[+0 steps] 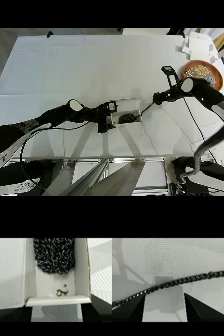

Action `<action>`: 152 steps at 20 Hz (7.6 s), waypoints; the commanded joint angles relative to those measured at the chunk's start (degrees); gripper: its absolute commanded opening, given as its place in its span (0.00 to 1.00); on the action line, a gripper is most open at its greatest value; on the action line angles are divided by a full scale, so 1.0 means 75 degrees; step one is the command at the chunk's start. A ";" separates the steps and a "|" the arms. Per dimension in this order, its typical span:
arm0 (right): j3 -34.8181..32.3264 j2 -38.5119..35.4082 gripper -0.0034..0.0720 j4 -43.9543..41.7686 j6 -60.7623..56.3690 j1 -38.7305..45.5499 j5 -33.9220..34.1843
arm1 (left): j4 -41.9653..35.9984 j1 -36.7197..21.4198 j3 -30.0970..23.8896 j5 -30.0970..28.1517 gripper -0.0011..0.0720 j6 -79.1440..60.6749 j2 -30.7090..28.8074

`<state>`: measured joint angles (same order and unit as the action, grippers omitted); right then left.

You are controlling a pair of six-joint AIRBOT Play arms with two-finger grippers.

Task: Fold the box and place the chain.

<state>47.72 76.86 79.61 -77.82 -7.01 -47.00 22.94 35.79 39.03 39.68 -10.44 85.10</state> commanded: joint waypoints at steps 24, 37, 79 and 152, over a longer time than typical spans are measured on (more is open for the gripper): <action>0.0000 -0.2066 0.06 0.0323 -0.0221 -0.0551 -0.0877 | 0.0000 0.0003 -0.0003 -0.0003 0.36 -0.0003 -0.0006; -0.0003 -0.5056 0.06 -0.3995 0.1883 -0.0551 -0.2127 | 0.0000 0.0003 -0.0003 0.0000 0.36 0.0000 -0.0006; 0.0997 -0.2174 0.17 -0.2468 0.2838 -0.2836 -0.1306 | 0.0000 0.0003 -0.0003 -0.0003 0.36 -0.0003 -0.0006; 0.0219 -0.1113 0.11 -0.1682 0.8160 -0.3573 -0.1131 | 0.0000 0.0003 -0.0003 0.0000 0.36 0.0000 -0.0006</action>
<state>50.13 68.55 66.94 -16.62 -33.78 -57.93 22.92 35.79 39.03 39.68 -10.44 85.10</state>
